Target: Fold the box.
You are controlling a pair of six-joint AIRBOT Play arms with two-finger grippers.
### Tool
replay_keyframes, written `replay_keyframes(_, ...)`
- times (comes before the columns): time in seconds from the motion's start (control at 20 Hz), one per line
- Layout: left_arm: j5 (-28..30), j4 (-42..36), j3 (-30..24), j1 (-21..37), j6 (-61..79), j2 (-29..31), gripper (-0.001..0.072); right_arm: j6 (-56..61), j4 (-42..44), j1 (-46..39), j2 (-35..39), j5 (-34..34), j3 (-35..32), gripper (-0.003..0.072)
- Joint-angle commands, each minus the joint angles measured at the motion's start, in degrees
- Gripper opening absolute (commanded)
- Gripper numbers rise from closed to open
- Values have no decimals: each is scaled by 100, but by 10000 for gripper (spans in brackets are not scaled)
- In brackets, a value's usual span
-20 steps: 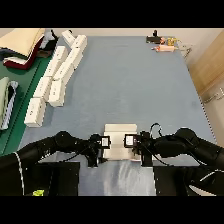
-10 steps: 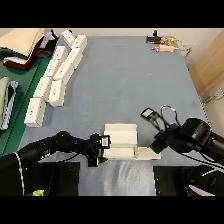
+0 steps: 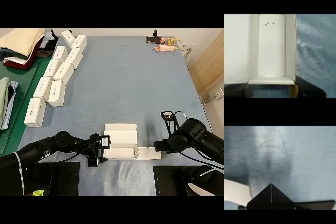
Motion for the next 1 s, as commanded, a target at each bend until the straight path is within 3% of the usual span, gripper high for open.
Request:
replay_keyframes(0.0,0,2,7,-2,0,-2,411,-157,964,-72,-105,540,-236,2)
replay_keyframes(0.4,0,2,7,-2,0,-2,411,-319,1318,-57,601,476,52,2)
replay_keyframes(0.75,0,2,7,-2,-2,-2,411,-1440,2430,-57,481,911,50,9)
replay_keyframes(0.8,0,2,7,-2,0,-2,411,-1567,2575,-57,459,1025,52,94)
replay_keyframes(0.85,0,2,7,-2,-2,-2,412,-1661,2702,-57,450,1102,52,123)
replay_keyframes(0.95,0,2,7,-2,-2,-2,411,-1705,2815,-57,452,1185,52,124)
